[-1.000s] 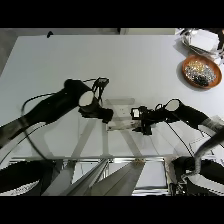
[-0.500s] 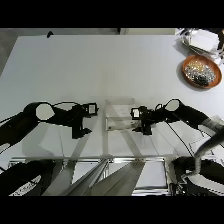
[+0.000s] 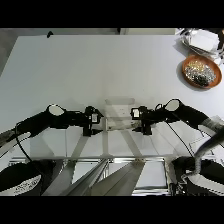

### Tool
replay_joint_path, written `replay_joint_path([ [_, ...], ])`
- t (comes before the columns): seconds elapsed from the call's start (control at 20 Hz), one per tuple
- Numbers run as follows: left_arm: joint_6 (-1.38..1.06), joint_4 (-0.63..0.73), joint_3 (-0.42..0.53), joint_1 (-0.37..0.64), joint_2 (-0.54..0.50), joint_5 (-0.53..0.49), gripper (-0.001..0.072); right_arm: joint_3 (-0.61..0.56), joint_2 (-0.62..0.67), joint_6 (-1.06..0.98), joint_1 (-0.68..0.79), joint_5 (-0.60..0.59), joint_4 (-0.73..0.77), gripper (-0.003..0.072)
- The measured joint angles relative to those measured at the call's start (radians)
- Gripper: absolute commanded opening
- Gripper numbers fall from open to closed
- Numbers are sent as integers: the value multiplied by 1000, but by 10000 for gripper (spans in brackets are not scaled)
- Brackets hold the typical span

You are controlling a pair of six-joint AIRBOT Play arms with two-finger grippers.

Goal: Fold the box and place the chain.

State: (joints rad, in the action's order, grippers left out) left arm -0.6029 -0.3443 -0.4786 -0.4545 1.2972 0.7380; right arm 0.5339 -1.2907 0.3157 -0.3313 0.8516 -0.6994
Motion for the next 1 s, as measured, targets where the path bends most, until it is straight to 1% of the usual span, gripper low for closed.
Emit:
replay_joint_path([
  [0.35, -72, 89, 3, -35, 30, 11, 708, 0, 0, 0, 0, 0, 0, 283],
  [0.55, -40, 117, 3, -60, 33, 10, 711, 0, 0, 0, 0, 0, 0, 283],
  [1.0, 16, 168, 3, -73, 47, -10, 710, 0, 0, 0, 0, 0, 0, 283],
])
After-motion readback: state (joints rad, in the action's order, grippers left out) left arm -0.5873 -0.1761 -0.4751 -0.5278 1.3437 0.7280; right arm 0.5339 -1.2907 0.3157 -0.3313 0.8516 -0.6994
